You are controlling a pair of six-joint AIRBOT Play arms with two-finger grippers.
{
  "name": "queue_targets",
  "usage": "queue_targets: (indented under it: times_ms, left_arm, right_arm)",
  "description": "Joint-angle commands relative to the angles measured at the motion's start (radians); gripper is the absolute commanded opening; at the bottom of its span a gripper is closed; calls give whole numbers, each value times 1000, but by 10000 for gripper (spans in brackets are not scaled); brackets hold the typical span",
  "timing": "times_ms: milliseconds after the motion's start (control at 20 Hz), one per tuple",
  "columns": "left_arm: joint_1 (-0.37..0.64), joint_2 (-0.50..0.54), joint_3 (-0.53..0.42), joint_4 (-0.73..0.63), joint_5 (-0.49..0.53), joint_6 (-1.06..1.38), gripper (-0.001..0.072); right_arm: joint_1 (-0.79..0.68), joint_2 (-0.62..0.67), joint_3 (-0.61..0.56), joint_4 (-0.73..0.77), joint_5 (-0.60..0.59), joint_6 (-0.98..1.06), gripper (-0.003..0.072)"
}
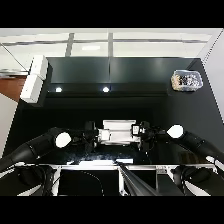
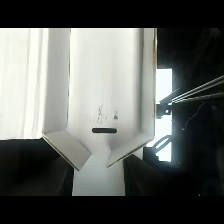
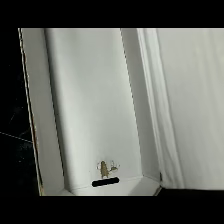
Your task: Fold the box and place the chain.
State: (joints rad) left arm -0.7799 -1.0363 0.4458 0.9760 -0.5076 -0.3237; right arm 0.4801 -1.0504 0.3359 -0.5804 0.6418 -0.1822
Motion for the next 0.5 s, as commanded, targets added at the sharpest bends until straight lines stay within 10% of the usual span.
queue_targets:
  times_ms: [0, 450]
  left_arm:
    - [-5, -8, 1, -90, 11, 2, 345]
    - [-5, -35, 0, -290, 60, 3, 264]
  right_arm:
    - [0, 0, 0, 0, 0, 0, 533]
    - [0, 0, 0, 0, 0, 0, 533]
